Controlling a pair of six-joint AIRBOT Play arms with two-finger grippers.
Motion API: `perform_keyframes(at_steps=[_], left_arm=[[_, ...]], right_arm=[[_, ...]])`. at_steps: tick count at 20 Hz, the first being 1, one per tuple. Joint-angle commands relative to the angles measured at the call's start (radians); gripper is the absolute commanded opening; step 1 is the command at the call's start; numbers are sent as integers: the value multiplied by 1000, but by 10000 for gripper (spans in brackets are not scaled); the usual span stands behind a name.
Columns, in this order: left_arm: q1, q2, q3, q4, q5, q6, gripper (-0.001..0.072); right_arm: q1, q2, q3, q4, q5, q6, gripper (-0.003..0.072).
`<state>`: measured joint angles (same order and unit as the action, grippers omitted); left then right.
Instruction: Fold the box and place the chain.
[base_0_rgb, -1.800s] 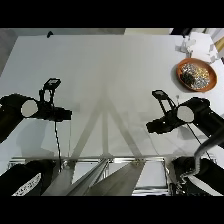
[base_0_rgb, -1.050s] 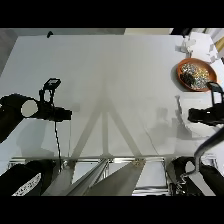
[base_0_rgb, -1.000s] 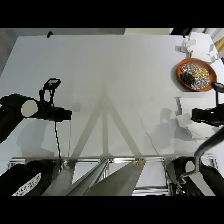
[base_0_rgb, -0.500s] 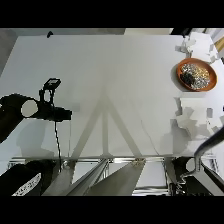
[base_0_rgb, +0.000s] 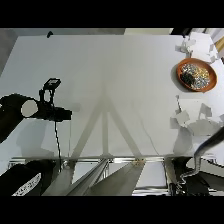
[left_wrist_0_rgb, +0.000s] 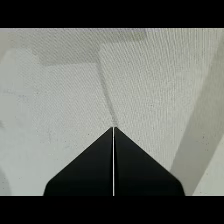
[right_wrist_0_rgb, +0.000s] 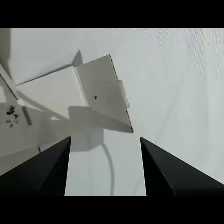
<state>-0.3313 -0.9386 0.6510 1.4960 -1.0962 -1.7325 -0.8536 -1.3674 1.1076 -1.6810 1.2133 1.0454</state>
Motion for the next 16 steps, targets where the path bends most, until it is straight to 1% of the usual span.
perform_keyframes(at_steps=[1,5,7,10,12,13,14,16], left_arm=[[-1,1,0,0,0,0,10],[-1,1,0,0,0,0,10],[-1,1,0,0,0,0,10],[-1,1,0,0,0,0,10],[-1,1,0,0,0,0,10],[-1,1,0,0,0,0,10],[-1,1,0,0,0,0,10],[-1,1,0,0,0,0,10]], right_arm=[[-8,-64,22,-4,-48,-56,475],[-8,-123,32,45,-51,-113,473],[-8,-161,32,51,-26,-113,469],[-8,-204,32,57,15,-112,439],[-8,-206,32,66,30,-113,232],[-8,-204,32,71,46,-121,112],[-8,-202,32,96,79,-164,18],[4,-185,32,142,106,-212,18]])
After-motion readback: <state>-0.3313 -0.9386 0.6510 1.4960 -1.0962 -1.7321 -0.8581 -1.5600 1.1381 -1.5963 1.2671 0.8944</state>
